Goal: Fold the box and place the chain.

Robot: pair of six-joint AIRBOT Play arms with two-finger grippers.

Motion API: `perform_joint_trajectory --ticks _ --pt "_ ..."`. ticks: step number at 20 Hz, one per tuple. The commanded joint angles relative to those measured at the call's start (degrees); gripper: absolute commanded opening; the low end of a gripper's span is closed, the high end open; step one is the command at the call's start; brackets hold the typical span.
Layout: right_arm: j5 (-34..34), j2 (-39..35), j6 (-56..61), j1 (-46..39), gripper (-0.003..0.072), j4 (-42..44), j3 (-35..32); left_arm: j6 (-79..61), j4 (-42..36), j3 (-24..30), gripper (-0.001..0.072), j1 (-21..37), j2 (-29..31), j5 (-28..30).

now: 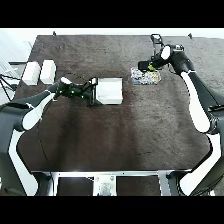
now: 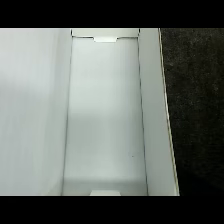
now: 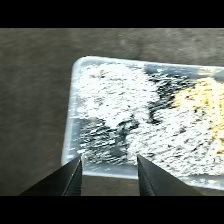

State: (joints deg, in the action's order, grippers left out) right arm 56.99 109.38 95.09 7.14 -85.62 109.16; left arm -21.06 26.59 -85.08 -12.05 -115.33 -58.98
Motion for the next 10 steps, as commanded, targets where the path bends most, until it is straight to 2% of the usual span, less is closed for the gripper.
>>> perform_joint_trajectory --ticks 1,10 --pt "-0.85 1.66 -1.07 -2.89 0.0373 0.72 0.0 0.0 -0.04 -0.02 0.0531 0.02 0.04 -0.04" --pt "0.68 7.69 -4.35 -4.11 0.0354 0.15 0.07 0.02 -0.04 -0.02 0.0531 0.02 0.04 -0.04"
